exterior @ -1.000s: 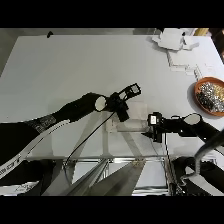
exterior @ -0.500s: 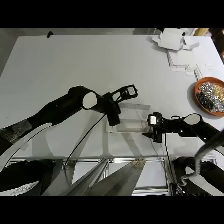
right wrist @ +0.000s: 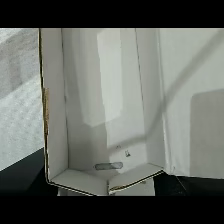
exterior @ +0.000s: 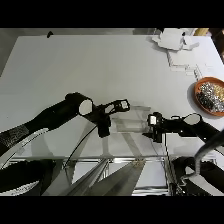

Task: Fold the box and place the chain.

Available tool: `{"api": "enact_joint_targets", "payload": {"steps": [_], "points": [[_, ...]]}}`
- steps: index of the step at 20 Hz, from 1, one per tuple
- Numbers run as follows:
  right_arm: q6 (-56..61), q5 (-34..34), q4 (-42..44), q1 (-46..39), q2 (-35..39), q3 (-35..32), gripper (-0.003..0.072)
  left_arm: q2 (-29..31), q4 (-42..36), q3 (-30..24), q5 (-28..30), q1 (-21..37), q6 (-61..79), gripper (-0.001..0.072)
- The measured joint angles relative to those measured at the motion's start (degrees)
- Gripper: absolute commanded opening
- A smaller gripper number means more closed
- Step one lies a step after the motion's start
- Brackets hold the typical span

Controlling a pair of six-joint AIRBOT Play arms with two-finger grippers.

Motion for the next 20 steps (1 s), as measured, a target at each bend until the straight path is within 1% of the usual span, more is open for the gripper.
{"api": "enact_joint_targets", "payload": {"steps": [1, 3, 4, 5, 6, 9, 11, 16, 20], "points": [[0.0, -0.02, 0.0, 0.0, 0.0, 0.0, 0.0454, 0.24, 0.11, -0.61, -0.09, 0.42, 0.79, 0.0054], [0.0, -0.02, 0.0, 0.0, 0.0, 0.0, 0.0454, 0.57, 0.28, -1.73, 0.2, 1.29, 3.93, 0.0189], [0.0, -0.02, 0.0, 0.0, 0.0, 0.0, 0.0454, 0.68, 0.26, -2.27, 1.11, 1.62, 6.54, 0.0275], [0.02, -0.02, 0.02, 0.0, 0.0, 0.0, 0.0454, 0.7, 0.11, -2.8, 2.14, 1.84, 9.55, 0.0331], [0.02, 0.0, 0.02, 0.0, 0.0, 0.0, 0.0454, 0.74, -0.42, -3.41, 3.39, 2.01, 13.49, 0.0348], [0.02, -0.02, 0.02, 0.0, 0.0, 0.0, 0.0454, 0.7, -2.14, -5.03, 6.95, 2.27, 23.67, 0.0354], [0.02, -0.02, 0.02, 0.0, 0.0, 0.0, 0.0454, 0.57, -3.08, -5.97, 9.2, 2.36, 27.45, 0.0397], [0.04, -0.02, 0.02, 0.0, 0.0, 0.0, 0.0454, -0.68, -7.08, -6.93, 14.51, 2.36, 31.32, 0.0397], [0.04, -0.02, 0.04, 0.0, 0.0, 0.0, 0.0454, -2.54, -10.6, -7.13, 16.5, 1.9, 32.2, 0.0391]]}}
